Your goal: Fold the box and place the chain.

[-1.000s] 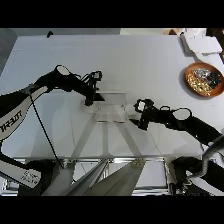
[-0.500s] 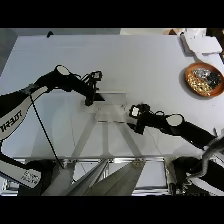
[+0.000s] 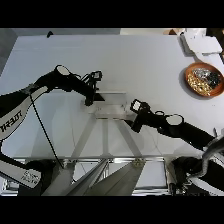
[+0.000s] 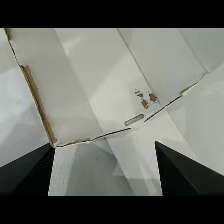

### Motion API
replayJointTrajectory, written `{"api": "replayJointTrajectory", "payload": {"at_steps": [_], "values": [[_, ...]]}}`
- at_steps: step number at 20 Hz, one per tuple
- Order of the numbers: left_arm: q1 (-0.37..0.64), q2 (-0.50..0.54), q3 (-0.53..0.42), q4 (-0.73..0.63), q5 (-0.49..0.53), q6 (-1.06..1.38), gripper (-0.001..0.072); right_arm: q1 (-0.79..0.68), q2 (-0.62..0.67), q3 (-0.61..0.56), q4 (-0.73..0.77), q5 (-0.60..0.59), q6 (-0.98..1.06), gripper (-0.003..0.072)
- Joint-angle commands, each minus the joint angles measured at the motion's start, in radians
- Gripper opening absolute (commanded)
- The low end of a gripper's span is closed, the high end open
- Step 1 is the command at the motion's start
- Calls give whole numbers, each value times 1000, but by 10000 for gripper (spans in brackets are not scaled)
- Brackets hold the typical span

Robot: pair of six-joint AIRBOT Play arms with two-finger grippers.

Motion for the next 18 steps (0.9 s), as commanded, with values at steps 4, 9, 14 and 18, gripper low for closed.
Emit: {"api": "replayJointTrajectory", "payload": {"at_steps": [4,9,14,18], "values": [[0,0,0,0,0,0,11,0,-2,14,67,-31,1,692],[0,0,0,0,0,0,11,0,-97,106,62,-80,70,692],[0,0,0,0,0,0,11,0,-145,138,15,-93,82,692],[0,0,0,0,0,0,11,-37,-153,159,-10,6,-18,692]]}}
